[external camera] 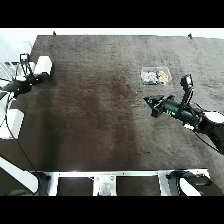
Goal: Fold the box and place the chain.
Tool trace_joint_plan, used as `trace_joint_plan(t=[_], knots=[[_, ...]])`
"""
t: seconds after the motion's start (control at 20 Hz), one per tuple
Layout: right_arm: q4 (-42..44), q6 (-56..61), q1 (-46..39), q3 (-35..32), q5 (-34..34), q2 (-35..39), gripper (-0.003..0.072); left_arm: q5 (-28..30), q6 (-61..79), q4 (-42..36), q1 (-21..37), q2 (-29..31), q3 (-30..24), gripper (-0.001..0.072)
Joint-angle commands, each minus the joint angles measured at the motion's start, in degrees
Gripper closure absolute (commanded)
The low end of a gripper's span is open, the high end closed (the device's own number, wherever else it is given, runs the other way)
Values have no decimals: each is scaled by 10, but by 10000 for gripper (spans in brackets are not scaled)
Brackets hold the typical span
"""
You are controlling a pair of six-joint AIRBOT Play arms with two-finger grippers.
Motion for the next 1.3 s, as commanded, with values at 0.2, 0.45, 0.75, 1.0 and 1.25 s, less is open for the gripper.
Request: trace_joint_plan(t=[0.2, 0.45, 0.75, 1.0, 1.25], knots=[[3, 0, 0, 0, 1, 0, 679, -4, -9, -2, -1, -10, 0, 107], [10, 0, 0, 0, 2, 0, 248, -35, -10, -2, -1, -6, 1, -11], [18, 1, 0, 0, 12, 6, 188, -54, -14, 23, 1, 54, 1, -11], [17, 31, -2, 0, 15, 30, 141, -85, -75, 91, 1, 125, 1, -11], [17, 58, -5, 0, 7, 98, 679, -248, -83, 88, -1, 206, 1, 692]])
